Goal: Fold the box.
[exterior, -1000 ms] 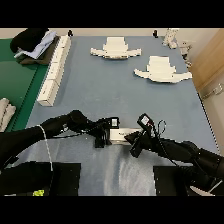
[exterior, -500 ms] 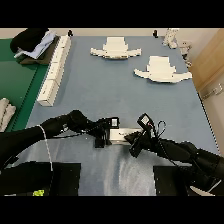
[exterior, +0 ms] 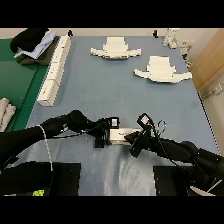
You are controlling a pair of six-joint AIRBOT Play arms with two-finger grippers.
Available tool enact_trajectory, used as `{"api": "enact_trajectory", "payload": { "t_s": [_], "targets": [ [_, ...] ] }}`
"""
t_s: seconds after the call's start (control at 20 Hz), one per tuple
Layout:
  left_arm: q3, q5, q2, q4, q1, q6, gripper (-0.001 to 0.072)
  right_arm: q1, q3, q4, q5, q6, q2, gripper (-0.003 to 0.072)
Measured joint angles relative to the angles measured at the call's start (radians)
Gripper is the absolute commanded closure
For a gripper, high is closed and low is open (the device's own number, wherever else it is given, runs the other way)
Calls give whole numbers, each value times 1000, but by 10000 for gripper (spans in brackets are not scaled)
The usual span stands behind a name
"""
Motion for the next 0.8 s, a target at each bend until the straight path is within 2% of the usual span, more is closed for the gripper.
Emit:
{"api": "enact_trajectory", "payload": {
  "t_s": [0.3,0.5,0.65,0.8],
  "targets": [
    [0,0,0,-1,0,0,285,0,17,-23,8,0,73,682],
    [0,0,0,0,0,0,284,-11,50,-103,8,0,87,682],
    [0,0,0,0,0,0,285,-80,134,-188,-46,9,73,682],
    [0,0,0,0,0,0,285,-200,290,-324,-180,87,7,682]
  ]
}}
